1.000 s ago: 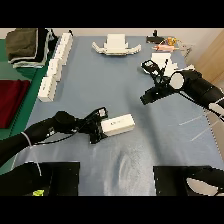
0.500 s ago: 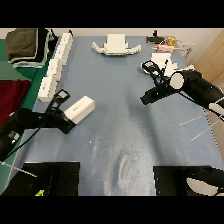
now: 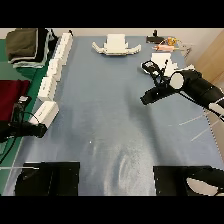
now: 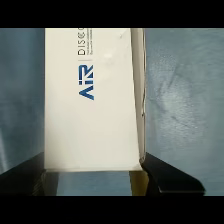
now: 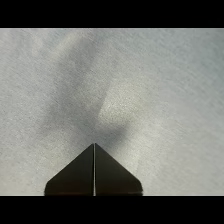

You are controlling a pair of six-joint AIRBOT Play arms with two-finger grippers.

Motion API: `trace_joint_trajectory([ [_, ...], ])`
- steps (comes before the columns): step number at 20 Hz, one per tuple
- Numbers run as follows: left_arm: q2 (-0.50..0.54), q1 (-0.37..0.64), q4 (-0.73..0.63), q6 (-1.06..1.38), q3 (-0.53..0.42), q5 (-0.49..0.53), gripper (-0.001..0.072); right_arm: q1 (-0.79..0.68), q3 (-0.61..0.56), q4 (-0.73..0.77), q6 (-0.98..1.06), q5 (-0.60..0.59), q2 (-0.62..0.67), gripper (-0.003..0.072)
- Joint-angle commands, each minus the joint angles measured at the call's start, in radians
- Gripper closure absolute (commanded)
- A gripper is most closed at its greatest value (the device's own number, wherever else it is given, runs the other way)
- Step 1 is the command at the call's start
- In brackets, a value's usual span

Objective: Fold the box.

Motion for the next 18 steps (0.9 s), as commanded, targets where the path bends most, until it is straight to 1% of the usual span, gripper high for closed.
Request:
trace_joint_trajectory([
  [1,-0.03,0.103,-0.023,0.053,-0.019,0.056,0.0206,0.0,0.001,0.001,0.0,0.0,-0.001,0.0681],
  [4,-0.087,0.107,-0.122,0.121,-0.027,0.139,0.0207,0.0,0.001,0.001,0.0,0.0,-0.001,0.068],
  [8,-0.205,0.108,-0.172,0.164,-0.027,0.22,0.0207,0.0,0.001,0.001,0.0,0.0,-0.001,0.0681],
  [12,-0.266,0.108,-0.241,0.199,-0.027,0.333,0.0206,0.0,0.001,0.001,0.0,0.0,-0.001,0.0681],
  [16,-0.322,0.108,-0.334,0.302,-0.027,0.369,0.0207,0.0,0.001,0.001,0.0,0.0,-0.001,0.0681],
  [18,-0.356,0.108,-0.356,0.324,-0.027,0.378,0.0206,0.0,0.001,0.001,0.0,0.0,-0.001,0.0681],
])
